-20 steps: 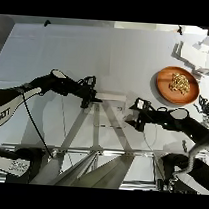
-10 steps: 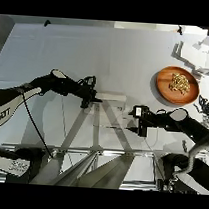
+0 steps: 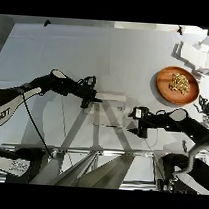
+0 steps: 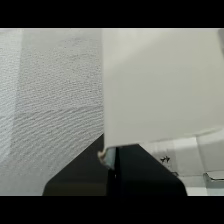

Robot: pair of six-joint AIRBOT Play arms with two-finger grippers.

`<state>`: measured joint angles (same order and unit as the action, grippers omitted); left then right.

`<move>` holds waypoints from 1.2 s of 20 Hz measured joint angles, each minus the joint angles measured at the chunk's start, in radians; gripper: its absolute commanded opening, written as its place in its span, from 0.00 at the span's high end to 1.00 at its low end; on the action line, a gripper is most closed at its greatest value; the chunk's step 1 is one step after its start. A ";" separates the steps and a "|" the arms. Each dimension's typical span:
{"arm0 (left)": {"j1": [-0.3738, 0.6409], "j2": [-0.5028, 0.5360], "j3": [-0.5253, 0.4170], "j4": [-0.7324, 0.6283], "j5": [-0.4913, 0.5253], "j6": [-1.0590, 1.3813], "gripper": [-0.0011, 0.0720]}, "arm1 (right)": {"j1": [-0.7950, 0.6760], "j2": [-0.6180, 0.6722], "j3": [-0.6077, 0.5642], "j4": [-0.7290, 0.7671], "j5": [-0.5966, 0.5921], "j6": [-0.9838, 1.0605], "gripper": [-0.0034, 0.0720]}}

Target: Fold the box and place the chain.

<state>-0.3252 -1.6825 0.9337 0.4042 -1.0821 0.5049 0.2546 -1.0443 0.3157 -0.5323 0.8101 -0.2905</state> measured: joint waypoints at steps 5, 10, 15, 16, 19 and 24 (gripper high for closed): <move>0.000 0.000 0.000 0.000 0.000 0.000 0.97 | 0.032 -0.014 0.000 0.042 -0.046 0.064 0.03; 0.000 0.000 0.000 0.000 0.000 0.000 0.97 | 0.080 -0.035 0.000 0.078 -0.100 0.110 0.03; 0.000 0.000 0.000 0.000 0.000 0.000 0.97 | 0.094 -0.040 0.000 0.114 -0.153 0.181 0.03; 0.000 0.000 0.000 0.000 0.000 0.000 0.97 | 0.094 -0.040 0.000 0.134 -0.158 0.195 0.03; 0.000 0.000 0.000 0.000 0.000 0.000 0.97 | 0.096 -0.041 0.000 0.189 -0.165 0.217 0.03; 0.000 0.000 0.000 0.000 0.000 0.000 0.97 | 0.096 -0.042 0.016 0.230 -0.170 0.231 0.04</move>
